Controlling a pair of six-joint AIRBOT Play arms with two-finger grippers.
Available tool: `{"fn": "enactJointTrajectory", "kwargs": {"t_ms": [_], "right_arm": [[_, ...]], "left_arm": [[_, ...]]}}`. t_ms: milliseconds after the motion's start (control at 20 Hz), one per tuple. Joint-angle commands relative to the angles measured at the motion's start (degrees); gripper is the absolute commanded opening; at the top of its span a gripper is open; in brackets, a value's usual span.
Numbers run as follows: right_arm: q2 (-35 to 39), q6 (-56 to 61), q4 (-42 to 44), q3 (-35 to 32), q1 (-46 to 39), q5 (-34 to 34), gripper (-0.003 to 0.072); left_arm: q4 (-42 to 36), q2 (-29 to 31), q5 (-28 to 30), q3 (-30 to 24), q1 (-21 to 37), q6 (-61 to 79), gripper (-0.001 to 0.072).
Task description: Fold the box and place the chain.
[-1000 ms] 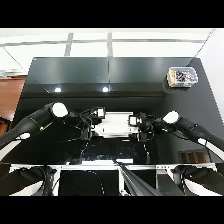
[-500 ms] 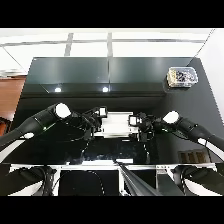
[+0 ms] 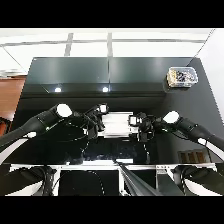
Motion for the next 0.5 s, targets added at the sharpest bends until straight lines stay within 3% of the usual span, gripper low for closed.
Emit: {"fn": "enactJointTrajectory", "kwargs": {"t_ms": [0, 150, 200, 250, 300, 400, 450], "right_arm": [[0.0, 0.0, 0.0, 0.0, 0.0, 0.0, 0.018], [0.0, 0.0, 0.0, 0.0, 0.0, 0.0, 0.018], [0.0, 0.0, 0.0, 0.0, 0.0, 0.0, 0.018], [0.0, 0.0, 0.0, 0.0, 0.0, 0.0, 0.018], [0.0, 0.0, 0.0, 0.0, 0.0, 0.0, 0.018], [0.0, 0.0, 0.0, 0.0, 0.0, 0.0, 0.018], [0.0, 0.0, 0.0, 0.0, 0.0, 0.0, 0.018]], "left_arm": [[-1.9, -1.3, -0.4, 0.0, -0.3, 0.1, 0.0157], [-1.8, -1.2, -0.1, 0.0, -0.1, -0.2, 0.013], [-2.1, -1.2, -0.4, 0.0, -0.3, -0.2, 0.0227], [-2.3, -1.2, -0.5, 0.0, -0.6, -0.2, 0.0397], [-2.3, -1.2, -0.7, 0.0, -0.9, -0.2, 0.0399], [-2.3, -1.2, -2.1, 0.0, -1.1, -0.2, 0.0198], [-2.3, -1.2, -2.5, 0.0, -1.3, -0.2, 0.032]]}}
